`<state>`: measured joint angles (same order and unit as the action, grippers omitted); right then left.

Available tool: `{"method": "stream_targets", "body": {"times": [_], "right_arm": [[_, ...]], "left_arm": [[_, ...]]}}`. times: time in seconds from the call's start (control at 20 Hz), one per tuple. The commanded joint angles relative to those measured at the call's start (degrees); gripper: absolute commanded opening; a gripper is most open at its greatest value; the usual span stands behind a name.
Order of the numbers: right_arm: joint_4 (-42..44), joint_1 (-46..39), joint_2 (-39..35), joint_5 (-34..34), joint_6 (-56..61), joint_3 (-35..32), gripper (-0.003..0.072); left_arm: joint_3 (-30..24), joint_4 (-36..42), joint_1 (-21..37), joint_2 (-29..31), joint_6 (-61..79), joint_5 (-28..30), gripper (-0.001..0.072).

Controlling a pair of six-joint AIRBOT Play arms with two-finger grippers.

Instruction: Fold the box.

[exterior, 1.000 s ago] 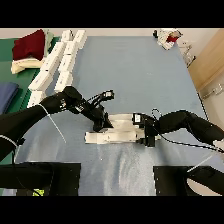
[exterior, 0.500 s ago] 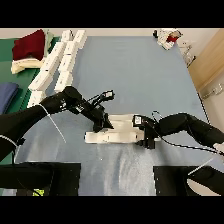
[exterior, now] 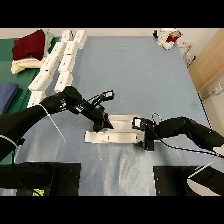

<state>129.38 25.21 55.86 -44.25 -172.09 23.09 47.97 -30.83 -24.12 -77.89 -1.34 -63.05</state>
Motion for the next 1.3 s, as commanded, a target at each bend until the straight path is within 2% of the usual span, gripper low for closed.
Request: {"method": "stream_targets", "body": {"times": [0.0, 0.2, 0.3, 0.6, 0.65, 0.75, 0.85, 0.95, 1.25], "right_arm": [[-0.1, 0.3, -0.6, 1.5, 0.0, -1.4, 0.0708], [0.0, 0.3, -1.9, 1.6, 0.0, -1.2, 0.0707], [0.0, 0.3, -2.8, 1.2, 0.0, -1.2, 0.0639], [0.1, 2.0, -2.8, 1.8, 0.0, -1.3, 0.0658], [0.1, 2.1, -2.4, 2.2, 0.0, -1.3, 0.0642], [0.0, 2.1, -1.1, 3.0, 0.0, -1.3, 0.0559], [0.0, 2.1, -0.2, 3.4, 0.0, -1.3, 0.0555], [-0.1, 2.1, 0.0, 3.4, 0.0, -1.3, 0.0512], [-0.5, 2.0, 0.0, 3.8, 0.0, -1.3, 0.0514]], "left_arm": [[0.1, 0.0, 0.0, 0.0, 0.0, 0.0, 0.0011], [0.1, 0.0, 0.0, 0.0, 0.0, 0.0, 0.0012], [0.1, 0.0, 0.0, 0.0, 0.0, 0.0, 0.0011], [0.1, 0.0, 0.0, 0.0, 0.0, 0.0, 0.0012], [0.0, 0.0, 0.0, 0.0, 0.0, 0.0, 0.0011], [0.1, 0.0, 0.0, 0.0, 0.0, 0.0, 0.0011], [0.1, 0.0, 0.0, 0.0, 0.0, 0.0, 0.0012], [0.1, 0.0, 0.0, 0.0, 0.0, 0.0, 0.0011], [0.0, 0.0, 0.0, 0.0, 0.0, 0.0, 0.0012]]}}
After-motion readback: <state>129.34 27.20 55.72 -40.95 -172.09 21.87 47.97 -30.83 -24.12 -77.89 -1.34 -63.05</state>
